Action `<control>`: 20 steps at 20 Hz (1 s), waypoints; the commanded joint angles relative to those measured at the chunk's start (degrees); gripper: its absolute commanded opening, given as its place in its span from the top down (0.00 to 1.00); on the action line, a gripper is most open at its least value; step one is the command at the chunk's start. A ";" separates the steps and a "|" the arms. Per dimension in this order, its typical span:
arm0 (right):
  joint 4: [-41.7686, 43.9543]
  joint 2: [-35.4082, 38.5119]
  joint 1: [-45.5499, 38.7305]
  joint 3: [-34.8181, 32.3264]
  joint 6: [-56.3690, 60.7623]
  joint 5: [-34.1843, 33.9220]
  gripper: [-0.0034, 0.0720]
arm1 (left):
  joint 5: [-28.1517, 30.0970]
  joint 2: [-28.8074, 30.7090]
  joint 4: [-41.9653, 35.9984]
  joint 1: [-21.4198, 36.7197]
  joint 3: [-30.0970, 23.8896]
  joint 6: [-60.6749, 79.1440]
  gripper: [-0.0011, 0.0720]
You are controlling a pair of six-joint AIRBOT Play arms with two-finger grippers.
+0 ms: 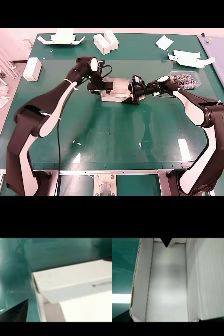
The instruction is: Fold the box and place the chain.
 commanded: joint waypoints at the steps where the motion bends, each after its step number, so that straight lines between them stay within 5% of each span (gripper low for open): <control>1: 0.09 0.04 0.00 0.00 0.02 0.13 0.21 | -4.07 2.54 -2.58 1.92 0.04 7.80 0.17; 10: 0.09 0.04 0.00 0.00 0.02 0.13 0.21 | -13.27 8.17 -5.99 12.55 -0.13 30.27 0.17; 15: 0.09 0.04 0.00 0.00 0.02 0.15 0.22 | -6.08 8.15 -15.89 16.44 -0.13 52.59 0.17; 20: 0.09 0.04 0.00 0.00 0.02 0.13 0.22 | -3.28 7.76 -16.26 16.26 -3.10 68.98 0.17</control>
